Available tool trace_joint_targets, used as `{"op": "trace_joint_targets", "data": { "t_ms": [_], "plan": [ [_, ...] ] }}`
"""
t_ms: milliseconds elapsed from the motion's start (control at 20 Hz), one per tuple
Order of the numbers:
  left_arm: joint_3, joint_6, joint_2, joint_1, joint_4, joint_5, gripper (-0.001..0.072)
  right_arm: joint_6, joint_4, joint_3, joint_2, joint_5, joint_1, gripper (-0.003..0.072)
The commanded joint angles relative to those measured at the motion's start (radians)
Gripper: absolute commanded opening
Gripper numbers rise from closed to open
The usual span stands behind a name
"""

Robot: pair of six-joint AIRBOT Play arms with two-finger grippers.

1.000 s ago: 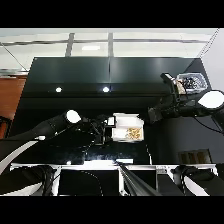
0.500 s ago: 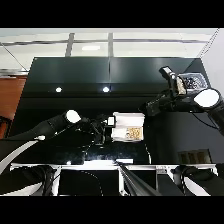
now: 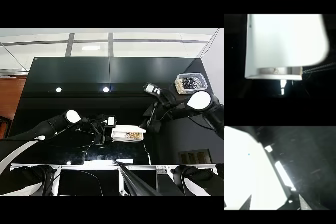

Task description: Fold the box and place the chain.

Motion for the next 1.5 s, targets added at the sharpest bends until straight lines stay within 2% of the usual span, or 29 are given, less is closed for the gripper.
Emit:
{"op": "trace_joint_targets", "data": {
  "t_ms": [0,150,350,700,1150,1350,1450],
  "plan": [
    [0.0,0.0,-0.001,0.0,-0.001,-0.001,0.0323,-0.069,-0.001,-0.053,0.011,0.029,0.052,0.072],
    [0.0,0.0,-0.001,0.0,-0.001,-0.001,0.0323,-0.098,0.004,-0.131,0.05,-0.03,0.064,0.072],
    [0.0,0.0,-0.001,0.0,-0.001,-0.001,0.0323,-0.252,0.109,-0.147,0.055,-0.114,0.066,0.072],
    [0.0,0.0,-0.001,0.0,-0.001,-0.001,0.0324,-0.303,0.071,-0.147,0.055,-0.063,0.068,0.072],
    [0.0,0.0,-0.001,0.0,-0.001,-0.001,0.0324,-0.314,0.009,-0.148,0.055,-0.067,0.112,0.072],
    [0.0,0.0,-0.001,0.0,-0.001,-0.001,0.0323,-0.298,-0.03,-0.148,0.055,-0.199,0.13,0.0714],
    [0.0,0.0,-0.001,0.0,-0.001,-0.001,0.0323,-0.29,-0.025,-0.145,0.055,-0.219,0.13,0.0686]
  ]
}}
